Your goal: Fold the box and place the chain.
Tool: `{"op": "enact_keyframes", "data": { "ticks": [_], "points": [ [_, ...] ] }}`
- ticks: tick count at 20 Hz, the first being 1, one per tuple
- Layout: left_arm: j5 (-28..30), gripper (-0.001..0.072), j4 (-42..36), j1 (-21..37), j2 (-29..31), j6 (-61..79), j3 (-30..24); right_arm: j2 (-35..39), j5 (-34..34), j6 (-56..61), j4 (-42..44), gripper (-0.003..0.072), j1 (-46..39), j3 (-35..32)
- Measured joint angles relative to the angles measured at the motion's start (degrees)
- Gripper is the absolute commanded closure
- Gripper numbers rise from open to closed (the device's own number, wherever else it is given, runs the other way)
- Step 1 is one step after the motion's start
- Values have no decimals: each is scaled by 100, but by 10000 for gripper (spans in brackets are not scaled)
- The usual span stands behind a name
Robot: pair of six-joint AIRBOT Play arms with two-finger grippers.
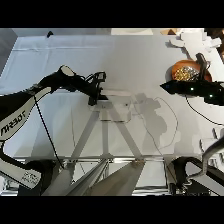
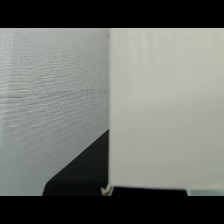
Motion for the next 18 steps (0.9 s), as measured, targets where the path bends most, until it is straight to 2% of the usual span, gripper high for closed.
{"op": "enact_keyframes", "data": {
  "ticks": [6, 10, 12, 13, 14, 18],
  "points": [
    [-2, 698, 7, 0, -35, -22, 4, 0, -7, 0, 79, 222, 0, 0],
    [0, 697, 26, 0, -39, -26, 4, 0, 9, -229, 533, 210, -2, 0],
    [0, 698, 28, 0, -39, -26, 4, 0, 264, -789, 708, 192, 33, 0],
    [0, 698, 28, 0, -39, -26, 4, 2, 437, -1178, 782, 145, 79, 0],
    [0, 698, 31, 0, -39, -26, 4, 2, 575, -1565, 826, 59, 144, 0],
    [2, 698, 35, 0, -39, -28, 4, 2, 938, -2994, 887, 52, 656, 0]
  ]
}}
